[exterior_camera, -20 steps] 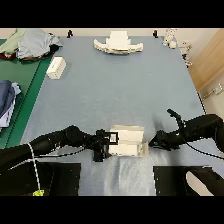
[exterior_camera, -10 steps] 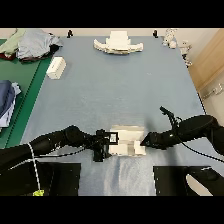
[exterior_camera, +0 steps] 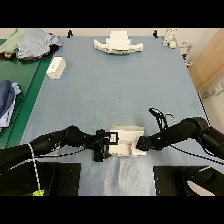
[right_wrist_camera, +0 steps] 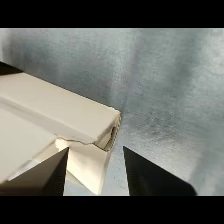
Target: Fold the box.
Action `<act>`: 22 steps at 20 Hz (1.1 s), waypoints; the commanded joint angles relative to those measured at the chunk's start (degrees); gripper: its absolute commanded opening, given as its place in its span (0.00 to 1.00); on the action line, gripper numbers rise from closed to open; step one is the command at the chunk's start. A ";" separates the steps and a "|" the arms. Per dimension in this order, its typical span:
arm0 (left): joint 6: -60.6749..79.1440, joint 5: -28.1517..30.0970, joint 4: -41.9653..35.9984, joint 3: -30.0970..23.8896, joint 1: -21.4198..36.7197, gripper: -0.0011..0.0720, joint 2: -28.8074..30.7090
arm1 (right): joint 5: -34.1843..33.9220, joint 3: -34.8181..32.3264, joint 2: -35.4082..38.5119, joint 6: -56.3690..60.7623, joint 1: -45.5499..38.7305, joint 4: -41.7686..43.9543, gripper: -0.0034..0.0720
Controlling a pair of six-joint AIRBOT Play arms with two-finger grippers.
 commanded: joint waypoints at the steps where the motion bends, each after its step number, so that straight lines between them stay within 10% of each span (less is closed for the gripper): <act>1: 0.02 0.02 0.00 0.02 0.04 0.58 -0.04 | 2.23 2.89 -2.08 13.81 7.17 -8.74 0.73; 22: 0.02 0.04 0.00 0.02 0.04 0.58 -0.04 | -9.42 13.73 -17.97 56.04 26.43 -30.97 0.61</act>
